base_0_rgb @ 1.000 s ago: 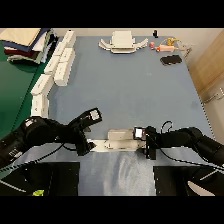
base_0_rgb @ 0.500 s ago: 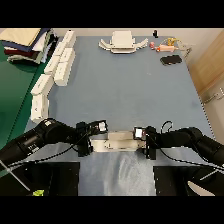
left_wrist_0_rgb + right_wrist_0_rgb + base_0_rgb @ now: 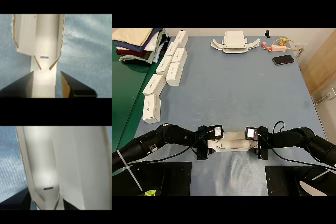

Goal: Fold the box.

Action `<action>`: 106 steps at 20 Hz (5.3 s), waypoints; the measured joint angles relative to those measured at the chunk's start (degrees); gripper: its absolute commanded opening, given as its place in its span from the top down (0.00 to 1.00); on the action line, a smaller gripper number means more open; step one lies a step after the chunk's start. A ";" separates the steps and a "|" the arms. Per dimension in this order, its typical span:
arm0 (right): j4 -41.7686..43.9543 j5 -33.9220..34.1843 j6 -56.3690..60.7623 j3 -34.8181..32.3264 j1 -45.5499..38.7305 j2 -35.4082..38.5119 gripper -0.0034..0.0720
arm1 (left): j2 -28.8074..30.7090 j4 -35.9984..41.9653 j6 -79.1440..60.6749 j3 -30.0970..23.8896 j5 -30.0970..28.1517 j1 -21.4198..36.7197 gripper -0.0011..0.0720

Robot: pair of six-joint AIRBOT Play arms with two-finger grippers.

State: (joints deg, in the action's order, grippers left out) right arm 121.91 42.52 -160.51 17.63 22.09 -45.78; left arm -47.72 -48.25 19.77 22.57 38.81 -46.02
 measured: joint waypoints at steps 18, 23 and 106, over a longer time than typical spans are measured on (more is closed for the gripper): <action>-0.04 -0.04 0.04 0.00 0.00 0.00 0.34 | -4.61 15.08 -8.87 -0.11 -6.34 -0.07 0.84; -0.04 0.00 -0.02 0.00 0.00 0.00 0.34 | -6.38 19.47 -11.72 -0.11 -6.99 -0.26 0.32; 0.00 -0.02 0.00 0.00 0.07 0.00 0.34 | 7.50 0.37 81.64 -2.23 -0.81 1.84 0.64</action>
State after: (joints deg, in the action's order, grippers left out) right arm 121.91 42.50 -160.51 17.63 22.15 -45.78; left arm -40.23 -47.88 101.41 20.34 38.00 -44.18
